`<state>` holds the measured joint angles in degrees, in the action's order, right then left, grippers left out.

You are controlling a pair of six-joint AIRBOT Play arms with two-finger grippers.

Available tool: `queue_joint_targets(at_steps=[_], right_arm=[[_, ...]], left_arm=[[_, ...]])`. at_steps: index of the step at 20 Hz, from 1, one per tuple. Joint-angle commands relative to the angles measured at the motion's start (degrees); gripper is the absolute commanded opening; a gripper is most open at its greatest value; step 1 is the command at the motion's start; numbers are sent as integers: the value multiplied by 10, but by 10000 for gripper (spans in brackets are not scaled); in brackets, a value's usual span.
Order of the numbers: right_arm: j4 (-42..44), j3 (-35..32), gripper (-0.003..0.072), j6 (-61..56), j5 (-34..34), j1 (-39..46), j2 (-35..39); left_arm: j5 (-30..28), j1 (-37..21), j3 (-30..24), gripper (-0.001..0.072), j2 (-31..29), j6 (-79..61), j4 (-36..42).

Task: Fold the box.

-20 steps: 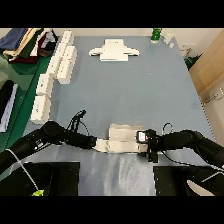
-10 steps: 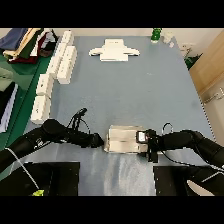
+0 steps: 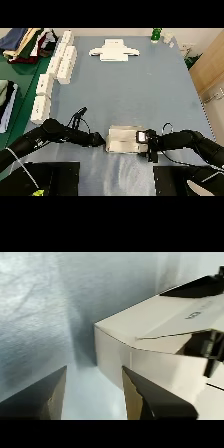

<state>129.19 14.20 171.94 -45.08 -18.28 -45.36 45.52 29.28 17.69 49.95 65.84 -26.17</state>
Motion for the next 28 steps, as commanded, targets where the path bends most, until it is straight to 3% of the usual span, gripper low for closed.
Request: queue_joint_targets(at_steps=[1, 6, 9, 12, 14, 16, 18, 20, 21, 28], right_arm=[[0, 0, 511, 0, 0, 0, 0], [0, 0, 512, 0, 0, 0, 0], [0, 0, 511, 0, 0, 0, 0], [0, 0, 512, 0, 0, 0, 0], [0, 0, 511, 0, 0, 0, 0], [0, 0, 511, 0, 0, 0, 0], [0, 0, 512, 0, 0, 0, 0], [0, 0, 511, 0, 0, 0, 0], [0, 0, 511, 0, 0, 0, 0], [0, 0, 512, 0, 0, 0, 0]], left_arm=[[20, 1, 0, 529, 0, -65, 87], [2, 36, 0, 529, 0, -62, 94], [-78, 86, 2, 528, 0, -3, 79], [-148, 163, 24, 528, 0, 164, -41], [-167, 212, 56, 528, 5, 343, -200], [-128, 240, 92, 528, 25, 545, -377], [-65, 258, 132, 527, 59, 668, -483], [-37, 277, 174, 526, 93, 692, -516], [-31, 288, 193, 476, 110, 692, -520], [56, 357, 313, 477, 215, 767, -577]])
